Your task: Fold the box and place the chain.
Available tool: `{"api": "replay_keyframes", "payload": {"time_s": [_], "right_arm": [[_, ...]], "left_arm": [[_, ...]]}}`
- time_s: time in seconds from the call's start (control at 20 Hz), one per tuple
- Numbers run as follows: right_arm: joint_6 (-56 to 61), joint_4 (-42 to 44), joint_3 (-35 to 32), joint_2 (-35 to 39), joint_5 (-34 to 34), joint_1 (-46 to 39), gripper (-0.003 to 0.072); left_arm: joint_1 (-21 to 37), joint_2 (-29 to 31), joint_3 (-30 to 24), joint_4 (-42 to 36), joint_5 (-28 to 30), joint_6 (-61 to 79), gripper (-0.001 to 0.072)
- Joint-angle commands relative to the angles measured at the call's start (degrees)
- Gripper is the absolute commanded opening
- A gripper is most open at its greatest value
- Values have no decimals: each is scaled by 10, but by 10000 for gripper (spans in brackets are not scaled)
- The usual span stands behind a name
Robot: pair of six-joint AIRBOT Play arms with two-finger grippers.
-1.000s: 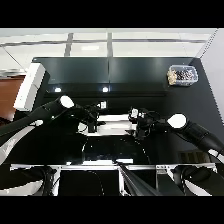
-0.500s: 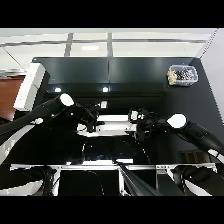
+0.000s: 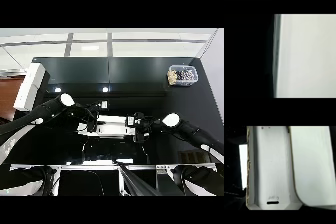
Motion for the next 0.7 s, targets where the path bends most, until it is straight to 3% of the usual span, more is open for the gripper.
{"api": "replay_keyframes", "payload": {"time_s": [0.0, 0.65], "right_arm": [[-24, 2, 0, -21, -6, 2, 705], [-22, 1, 0, -41, -13, 2, 705]], "left_arm": [[0, 0, 0, -1, 0, -3, 25], [0, 0, 0, -1, -1, -8, 25]]}}
